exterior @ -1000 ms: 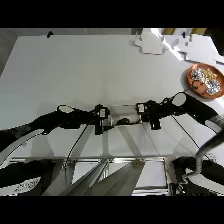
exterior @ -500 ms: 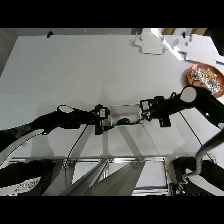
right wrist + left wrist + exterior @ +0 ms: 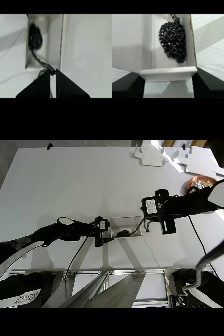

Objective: Fold the box and place the chain.

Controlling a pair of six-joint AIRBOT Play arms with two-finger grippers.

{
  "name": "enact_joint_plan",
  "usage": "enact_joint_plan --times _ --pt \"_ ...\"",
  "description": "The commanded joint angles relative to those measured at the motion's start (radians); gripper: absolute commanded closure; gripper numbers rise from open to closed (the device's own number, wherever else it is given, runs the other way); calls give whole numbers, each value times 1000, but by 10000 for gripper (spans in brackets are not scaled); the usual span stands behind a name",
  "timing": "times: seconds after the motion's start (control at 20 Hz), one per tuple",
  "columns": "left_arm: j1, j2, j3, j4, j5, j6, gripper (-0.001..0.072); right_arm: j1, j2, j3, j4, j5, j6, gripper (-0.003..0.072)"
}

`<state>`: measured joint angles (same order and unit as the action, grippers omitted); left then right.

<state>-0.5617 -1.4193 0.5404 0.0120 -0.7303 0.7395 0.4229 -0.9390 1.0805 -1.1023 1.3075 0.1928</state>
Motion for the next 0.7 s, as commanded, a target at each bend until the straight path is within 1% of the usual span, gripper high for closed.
enact_joint_plan --times 0.0,0.1,0.2,0.3,0.4,0.5,0.55,0.6,0.65 --pt "-1 0 0 0 0 0 680 107 5 39 86 -128 47 669" --pt "-1 0 0 0 0 0 680 160 -11 38 86 -178 47 669" --pt "-1 0 0 0 0 0 680 186 -61 38 85 -164 77 669" --pt "-1 0 0 0 0 0 680 195 -135 28 84 -148 161 669" --pt "-1 0 0 0 0 0 680 195 -216 8 78 -105 170 669" --pt "-1 0 0 0 0 0 680 195 -278 -21 41 -90 170 667" --pt "-1 0 0 0 0 0 680 195 -297 -37 21 -101 170 643" --pt "-1 0 0 0 0 0 680 195 -309 -53 2 -124 171 530" --pt "-1 0 0 0 0 0 680 195 -312 -60 -10 -139 171 476"
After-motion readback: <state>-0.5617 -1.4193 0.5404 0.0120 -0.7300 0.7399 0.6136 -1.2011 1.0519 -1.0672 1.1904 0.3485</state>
